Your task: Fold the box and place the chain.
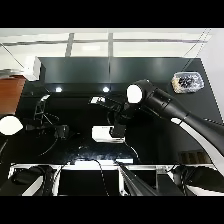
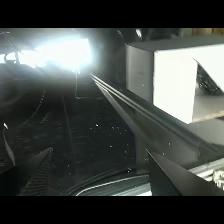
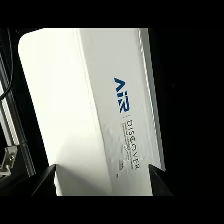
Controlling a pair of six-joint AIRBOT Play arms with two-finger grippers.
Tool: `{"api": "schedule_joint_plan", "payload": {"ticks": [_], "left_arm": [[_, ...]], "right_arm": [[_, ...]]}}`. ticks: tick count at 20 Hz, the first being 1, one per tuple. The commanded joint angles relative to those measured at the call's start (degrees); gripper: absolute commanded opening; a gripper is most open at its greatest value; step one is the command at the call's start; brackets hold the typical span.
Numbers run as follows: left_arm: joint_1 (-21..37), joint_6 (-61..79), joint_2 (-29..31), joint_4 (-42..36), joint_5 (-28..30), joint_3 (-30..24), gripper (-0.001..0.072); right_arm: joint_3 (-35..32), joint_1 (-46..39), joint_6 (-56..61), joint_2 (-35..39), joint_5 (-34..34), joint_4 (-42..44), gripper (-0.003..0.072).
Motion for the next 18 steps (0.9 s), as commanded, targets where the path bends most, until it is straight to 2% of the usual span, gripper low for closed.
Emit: {"api": "schedule_joint_plan", "payload": {"ticks": [1, 18], "left_arm": [[3.76, 0.63, 0.0, 0.2, -1.31, 0.0, 0.0705], [4.76, 1.33, -0.02, 0.17, -1.09, 0.0, 0.0705]], "right_arm": [[-0.02, 1.73, 0.44, -0.02, -1.4, -3.39, 0.0696], [-0.02, 2.12, 2.01, -1.2, -3.04, -5.66, 0.0695]]}}
